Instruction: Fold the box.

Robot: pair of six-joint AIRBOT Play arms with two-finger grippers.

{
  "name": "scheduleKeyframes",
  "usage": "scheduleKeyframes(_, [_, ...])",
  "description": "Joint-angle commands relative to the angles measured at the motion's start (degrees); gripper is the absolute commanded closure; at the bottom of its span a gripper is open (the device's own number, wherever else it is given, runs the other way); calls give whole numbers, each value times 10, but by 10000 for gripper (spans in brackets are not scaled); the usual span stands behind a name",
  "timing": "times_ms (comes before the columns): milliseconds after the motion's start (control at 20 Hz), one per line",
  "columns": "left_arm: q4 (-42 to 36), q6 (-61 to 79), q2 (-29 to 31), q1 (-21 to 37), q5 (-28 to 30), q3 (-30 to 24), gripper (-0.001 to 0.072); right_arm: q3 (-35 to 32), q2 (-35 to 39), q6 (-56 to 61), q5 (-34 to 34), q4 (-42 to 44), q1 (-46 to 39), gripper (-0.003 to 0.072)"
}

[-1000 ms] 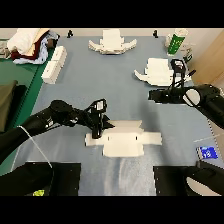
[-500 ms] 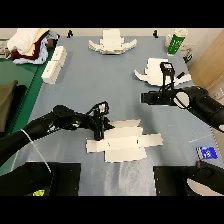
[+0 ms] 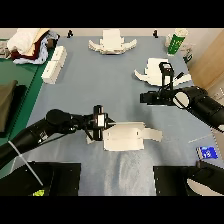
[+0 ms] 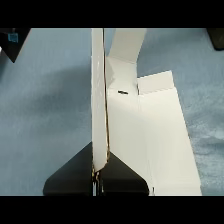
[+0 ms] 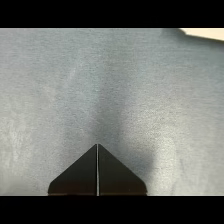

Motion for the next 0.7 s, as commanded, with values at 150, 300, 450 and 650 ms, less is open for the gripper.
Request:
scheduleKeyframes(150, [-54, 38, 2, -59, 75, -72, 698, 0, -1, 0, -16, -1, 1, 679])
scheduleKeyframes(300, [-63, 38, -13, -58, 79, -73, 697, 0, -1, 0, -17, -1, 1, 679])
scheduleKeyframes(450, [-87, 38, -30, -58, 79, -75, 696, 0, -1, 0, -17, -1, 1, 679])
scheduleKeyframes(650, [-86, -42, -16, -29, 38, -48, 696, 0, -1, 0, -15, -1, 1, 679])
